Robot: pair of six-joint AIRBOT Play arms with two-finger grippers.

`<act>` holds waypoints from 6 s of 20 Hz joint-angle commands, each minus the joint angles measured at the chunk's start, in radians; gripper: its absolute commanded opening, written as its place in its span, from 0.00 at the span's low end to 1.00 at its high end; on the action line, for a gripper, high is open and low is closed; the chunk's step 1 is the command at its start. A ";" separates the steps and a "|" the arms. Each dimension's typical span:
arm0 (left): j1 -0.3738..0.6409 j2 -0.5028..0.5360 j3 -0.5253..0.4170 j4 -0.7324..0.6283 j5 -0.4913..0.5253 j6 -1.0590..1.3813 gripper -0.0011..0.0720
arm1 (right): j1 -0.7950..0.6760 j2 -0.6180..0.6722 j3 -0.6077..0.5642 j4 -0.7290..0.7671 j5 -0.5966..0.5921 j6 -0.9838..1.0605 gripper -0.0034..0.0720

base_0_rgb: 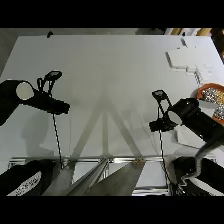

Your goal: Fold the box and place the chain.

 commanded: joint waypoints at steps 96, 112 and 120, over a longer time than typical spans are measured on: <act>-0.263 -0.413 -0.001 -1.008 0.303 0.992 0.71 | -0.098 0.152 -0.096 0.236 -0.341 -0.329 0.07; -0.294 -0.393 0.030 -0.946 0.259 1.274 0.02 | -0.098 0.190 -0.003 0.220 -0.232 -0.367 0.31; -0.398 -0.382 0.121 -0.767 0.278 1.466 0.02 | -0.098 0.369 0.098 0.108 -0.020 -0.390 0.60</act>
